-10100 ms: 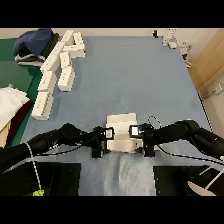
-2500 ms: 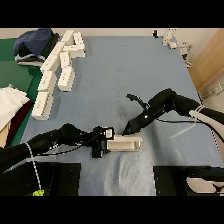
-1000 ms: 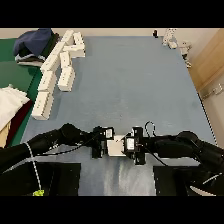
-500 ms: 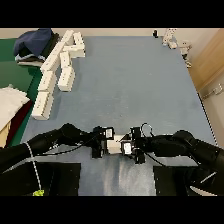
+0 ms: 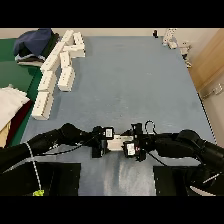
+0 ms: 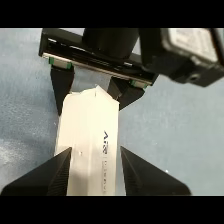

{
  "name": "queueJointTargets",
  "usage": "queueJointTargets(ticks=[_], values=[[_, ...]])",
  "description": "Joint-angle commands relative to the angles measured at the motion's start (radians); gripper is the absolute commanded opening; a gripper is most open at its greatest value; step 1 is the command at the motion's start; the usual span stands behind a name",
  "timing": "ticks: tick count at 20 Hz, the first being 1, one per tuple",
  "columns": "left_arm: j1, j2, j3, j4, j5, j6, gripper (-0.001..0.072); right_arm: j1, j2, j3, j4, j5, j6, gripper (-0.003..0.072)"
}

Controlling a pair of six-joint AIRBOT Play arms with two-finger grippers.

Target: Fold the box.

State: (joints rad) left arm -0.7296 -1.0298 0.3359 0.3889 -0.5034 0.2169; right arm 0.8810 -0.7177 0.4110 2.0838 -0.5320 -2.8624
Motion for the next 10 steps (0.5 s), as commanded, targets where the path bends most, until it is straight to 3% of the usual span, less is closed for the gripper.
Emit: queueJointTargets(ticks=[1, 5, 10], values=[[0.0, 0.0, 0.001, 0.0, -0.002, 0.001, 0.0477, 0.0, 0.012, 0.001, -0.022, 0.018, -0.001, 0.0491], [0.0, 0.0, 0.001, 0.0, -0.002, 0.001, 0.0477, -0.003, -0.031, 0.001, -0.069, 0.106, 0.0, 0.0466], [0.0, 0.0, 0.001, 0.0, -0.002, 0.001, 0.0477, -0.002, -0.074, 0.001, -0.027, 0.086, 0.0, 0.044]])
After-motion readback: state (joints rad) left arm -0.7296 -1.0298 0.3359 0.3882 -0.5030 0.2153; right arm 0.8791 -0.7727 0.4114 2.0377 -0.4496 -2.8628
